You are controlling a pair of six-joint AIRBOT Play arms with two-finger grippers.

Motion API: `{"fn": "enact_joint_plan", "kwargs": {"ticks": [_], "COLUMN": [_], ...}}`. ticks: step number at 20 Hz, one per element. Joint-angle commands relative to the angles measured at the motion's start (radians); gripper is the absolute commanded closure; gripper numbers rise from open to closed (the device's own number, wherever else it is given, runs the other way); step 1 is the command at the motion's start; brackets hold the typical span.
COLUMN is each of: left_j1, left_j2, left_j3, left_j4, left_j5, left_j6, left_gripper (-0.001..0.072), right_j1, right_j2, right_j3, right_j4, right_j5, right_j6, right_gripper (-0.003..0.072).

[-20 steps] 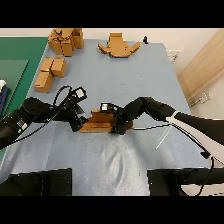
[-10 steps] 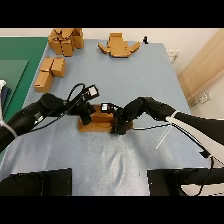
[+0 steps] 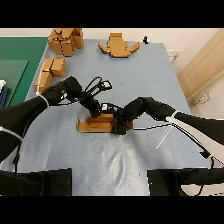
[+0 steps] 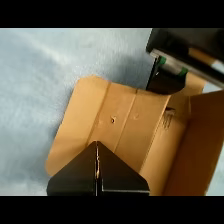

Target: Fold the box.

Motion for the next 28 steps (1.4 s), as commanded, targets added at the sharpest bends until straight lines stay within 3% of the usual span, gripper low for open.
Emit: {"fn": "enact_joint_plan", "kwargs": {"ticks": [1,3,11,16,20,21,22,23,28], "left_j1": [-0.002,-0.002,0.036,0.249,0.314,0.298,0.274,0.238,0.054], "left_j2": [-0.066,-0.065,-0.031,0.259,0.489,0.503,0.503,0.502,0.498], "left_j3": [0.062,0.062,0.076,0.039,-0.218,-0.285,-0.335,-0.381,-0.425], "left_j4": [0.077,0.077,0.08,0.034,0.054,0.049,0.05,0.05,0.056], "left_j5": [-0.108,-0.108,-0.212,-0.182,-0.22,-0.233,-0.238,-0.209,-0.027], "left_j6": [-0.079,-0.079,-0.056,0.019,0.257,0.282,0.289,0.285,0.284], "left_gripper": [0.0673,0.0673,0.0679,0.068,0.0673,0.0635,0.0344,0.0215,0.0215], "right_j1": [0.001,0.001,0.0,0.0,0.0,0.0,0.0,0.0,0.0], "right_j2": [-0.001,-0.001,-0.001,-0.001,-0.001,-0.001,-0.001,-0.001,-0.001], "right_j3": [0.0,0.0,0.0,0.0,0.0,0.0,0.0,0.0,0.0], "right_j4": [-0.005,-0.005,-0.03,-0.038,-0.04,-0.04,-0.04,-0.042,-0.042], "right_j5": [0.0,0.001,0.0,0.0,0.001,0.001,0.001,0.0,0.0], "right_j6": [0.001,0.001,0.001,0.005,0.005,0.005,0.005,0.005,0.005], "right_gripper": [0.0125,0.0179,0.0178,0.0178,0.0178,0.0178,0.0178,0.0178,0.0178]}}
